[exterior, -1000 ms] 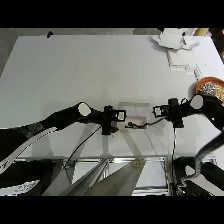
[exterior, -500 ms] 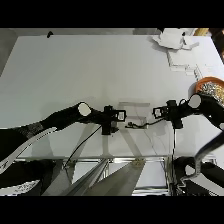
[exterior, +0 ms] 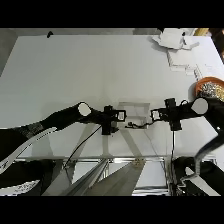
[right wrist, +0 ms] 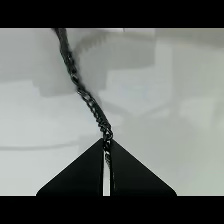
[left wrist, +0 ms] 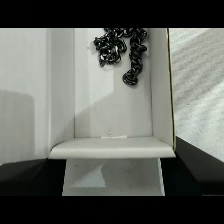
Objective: Fold the box and place the chain.
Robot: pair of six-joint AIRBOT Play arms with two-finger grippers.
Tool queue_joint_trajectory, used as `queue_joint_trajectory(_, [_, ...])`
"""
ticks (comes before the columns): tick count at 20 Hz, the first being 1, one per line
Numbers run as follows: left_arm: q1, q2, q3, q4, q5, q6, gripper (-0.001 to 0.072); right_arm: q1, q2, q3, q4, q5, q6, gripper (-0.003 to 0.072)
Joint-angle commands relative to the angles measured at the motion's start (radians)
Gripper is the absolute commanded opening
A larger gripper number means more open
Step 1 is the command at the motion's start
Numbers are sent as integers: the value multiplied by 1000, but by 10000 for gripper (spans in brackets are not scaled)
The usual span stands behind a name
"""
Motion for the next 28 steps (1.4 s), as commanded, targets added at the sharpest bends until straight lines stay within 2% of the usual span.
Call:
queue_joint_trajectory(1, [0,0,0,0,0,0,252,100,123,1,171,60,76,16])
queue_joint_trajectory(4, [0,0,0,0,0,0,252,198,142,1,334,15,93,16])
queue_joint_trajectory(7, [0,0,0,0,0,0,252,305,140,1,455,-114,93,16])
queue_joint_trajectory(11, [0,0,0,0,0,0,252,418,129,1,510,-276,121,16])
queue_joint_trajectory(14, [0,0,0,0,0,0,252,428,89,1,491,-293,192,16])
queue_joint_trajectory(15, [0,0,0,0,0,0,252,428,69,1,478,-293,201,17])
queue_joint_trajectory(16, [0,0,0,0,0,0,252,428,50,1,464,-293,210,64])
queue_joint_trajectory(17, [0,0,0,0,0,0,252,428,37,1,441,-295,222,164])
queue_joint_trajectory(18, [0,0,0,0,0,0,252,428,36,1,397,-294,225,231])
queue_joint_trajectory(21, [0,0,0,0,0,0,252,402,78,6,196,-264,291,231])
queue_joint_trajectory(23, [0,0,0,0,0,0,252,339,112,31,34,-148,352,230])
queue_joint_trajectory(25, [0,0,0,0,0,0,252,243,121,51,-60,-37,354,229])
queue_joint_trajectory(28, [0,0,0,0,0,0,252,33,96,51,-154,-7,280,226])
